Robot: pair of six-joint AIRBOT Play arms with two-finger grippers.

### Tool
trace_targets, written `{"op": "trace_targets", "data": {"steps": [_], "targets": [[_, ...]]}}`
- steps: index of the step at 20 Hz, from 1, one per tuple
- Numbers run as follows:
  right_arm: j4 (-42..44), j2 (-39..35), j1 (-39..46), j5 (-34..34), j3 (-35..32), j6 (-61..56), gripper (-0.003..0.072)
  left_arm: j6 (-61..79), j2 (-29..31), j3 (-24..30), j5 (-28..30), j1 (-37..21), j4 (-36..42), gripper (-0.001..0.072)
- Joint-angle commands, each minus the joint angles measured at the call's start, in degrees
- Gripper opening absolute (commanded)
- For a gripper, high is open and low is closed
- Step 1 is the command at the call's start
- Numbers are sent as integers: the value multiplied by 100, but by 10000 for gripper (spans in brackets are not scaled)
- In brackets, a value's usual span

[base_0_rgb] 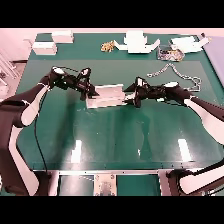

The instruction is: Fold the box and place the chain.

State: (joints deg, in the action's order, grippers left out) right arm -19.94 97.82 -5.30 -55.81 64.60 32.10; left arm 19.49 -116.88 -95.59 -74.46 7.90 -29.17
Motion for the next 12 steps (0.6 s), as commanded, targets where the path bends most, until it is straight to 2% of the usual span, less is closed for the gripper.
{"op": "trace_targets", "data": {"steps": [1, 5, 12], "targets": [[-118, 289, 17, -341, 372, -66, 642, 2, 0, -4, 4, 4, 0, 19], [-319, 516, 7, -616, 651, -258, 642, 2, -2, -4, 7, 4, 0, 19], [-479, 555, -44, -988, 651, -256, 642, 2, -2, -4, 9, 4, 0, 19]]}}
